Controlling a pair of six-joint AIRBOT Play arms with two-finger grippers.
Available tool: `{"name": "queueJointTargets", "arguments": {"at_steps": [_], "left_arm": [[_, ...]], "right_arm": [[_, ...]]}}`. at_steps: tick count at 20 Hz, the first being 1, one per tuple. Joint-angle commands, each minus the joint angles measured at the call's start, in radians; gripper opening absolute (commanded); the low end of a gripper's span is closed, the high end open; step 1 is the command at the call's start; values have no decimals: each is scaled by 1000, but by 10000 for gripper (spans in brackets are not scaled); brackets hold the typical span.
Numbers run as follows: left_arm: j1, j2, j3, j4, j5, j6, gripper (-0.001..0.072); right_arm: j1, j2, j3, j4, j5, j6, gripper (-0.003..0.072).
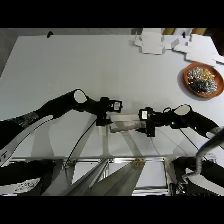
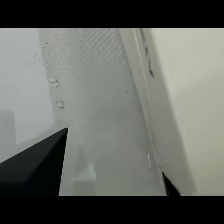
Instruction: Fold the box and place the chain.
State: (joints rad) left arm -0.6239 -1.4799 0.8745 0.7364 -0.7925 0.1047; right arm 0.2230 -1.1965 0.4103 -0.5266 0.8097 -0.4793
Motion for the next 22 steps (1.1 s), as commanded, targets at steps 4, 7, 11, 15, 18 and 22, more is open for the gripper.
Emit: {"name": "queueJointTargets", "arguments": {"at_steps": [4,7,11,15,18,22], "left_arm": [[1,92,0,69,-19,-122,657],[2,156,0,238,-32,-312,657],[2,247,0,368,-116,-458,638],[-4,318,0,378,-204,-594,235],[-68,327,0,377,-270,-619,3],[-184,280,0,324,-146,-648,3]], "right_arm": [[-1,0,1,4,-6,3,279],[-1,0,1,4,-5,3,279],[-1,0,1,4,-6,3,279],[-1,0,1,4,-6,3,279],[-1,0,1,4,-6,3,279],[-1,0,1,4,-6,3,279]]}}
